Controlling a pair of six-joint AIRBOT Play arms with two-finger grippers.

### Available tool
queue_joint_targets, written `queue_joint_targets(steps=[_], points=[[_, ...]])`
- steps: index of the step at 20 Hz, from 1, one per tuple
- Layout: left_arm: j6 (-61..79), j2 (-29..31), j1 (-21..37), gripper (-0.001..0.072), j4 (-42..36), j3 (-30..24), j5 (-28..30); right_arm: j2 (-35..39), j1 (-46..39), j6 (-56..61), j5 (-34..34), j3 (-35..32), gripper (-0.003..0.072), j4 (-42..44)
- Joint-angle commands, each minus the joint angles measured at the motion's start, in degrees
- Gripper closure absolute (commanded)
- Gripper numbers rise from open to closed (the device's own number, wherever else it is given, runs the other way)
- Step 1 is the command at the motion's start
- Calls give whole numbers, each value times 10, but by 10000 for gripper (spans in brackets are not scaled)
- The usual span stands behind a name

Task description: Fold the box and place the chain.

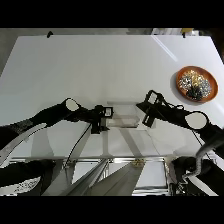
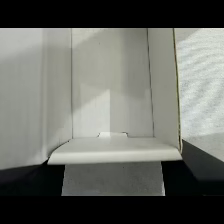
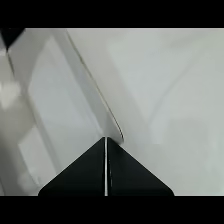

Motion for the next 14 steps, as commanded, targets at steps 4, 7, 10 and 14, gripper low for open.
queue_joint_targets(steps=[4, 7, 10, 14], points=[[0, 0, 0, 573, 0, 0, 0, -12, -34, -5, 137, -3, 357, -212], [0, 0, 0, 573, 0, 0, 0, -47, -35, -45, 138, -7, 389, -202], [0, 0, 0, 573, 0, 0, 0, -80, -35, -133, 138, -11, 466, -125], [0, 0, 0, 573, 0, 0, 0, -104, -35, -203, 132, -11, 529, -38]])
